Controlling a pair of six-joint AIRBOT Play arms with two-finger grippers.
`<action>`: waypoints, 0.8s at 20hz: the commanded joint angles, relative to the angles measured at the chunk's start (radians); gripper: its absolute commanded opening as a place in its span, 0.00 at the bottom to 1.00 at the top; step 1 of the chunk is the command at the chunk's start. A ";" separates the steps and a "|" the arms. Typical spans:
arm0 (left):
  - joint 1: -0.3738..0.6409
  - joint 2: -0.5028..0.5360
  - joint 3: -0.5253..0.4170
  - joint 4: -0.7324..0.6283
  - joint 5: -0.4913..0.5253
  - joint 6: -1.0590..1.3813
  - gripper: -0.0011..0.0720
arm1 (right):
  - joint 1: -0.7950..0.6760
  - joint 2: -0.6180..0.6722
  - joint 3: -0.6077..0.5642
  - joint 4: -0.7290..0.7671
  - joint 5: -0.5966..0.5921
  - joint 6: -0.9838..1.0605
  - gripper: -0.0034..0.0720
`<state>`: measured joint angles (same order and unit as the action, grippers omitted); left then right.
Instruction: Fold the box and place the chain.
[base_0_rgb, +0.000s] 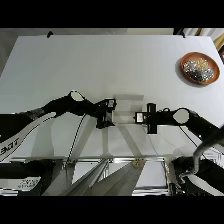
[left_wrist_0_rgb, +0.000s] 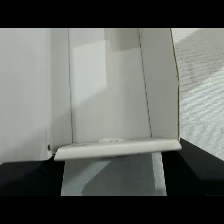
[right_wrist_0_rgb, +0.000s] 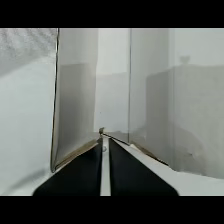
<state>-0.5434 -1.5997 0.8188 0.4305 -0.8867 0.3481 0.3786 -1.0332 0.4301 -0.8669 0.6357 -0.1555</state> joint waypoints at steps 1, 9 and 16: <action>0.000 -0.001 0.000 0.000 0.000 0.000 0.30 | 0.000 -0.013 0.000 0.012 0.000 -0.011 0.25; 0.000 -0.001 0.000 0.000 0.000 0.000 0.30 | 0.000 -0.018 0.000 0.074 0.000 -0.037 0.51; 0.000 -0.001 0.000 0.000 0.000 0.000 0.30 | -0.078 0.065 0.000 -0.023 0.105 0.154 0.07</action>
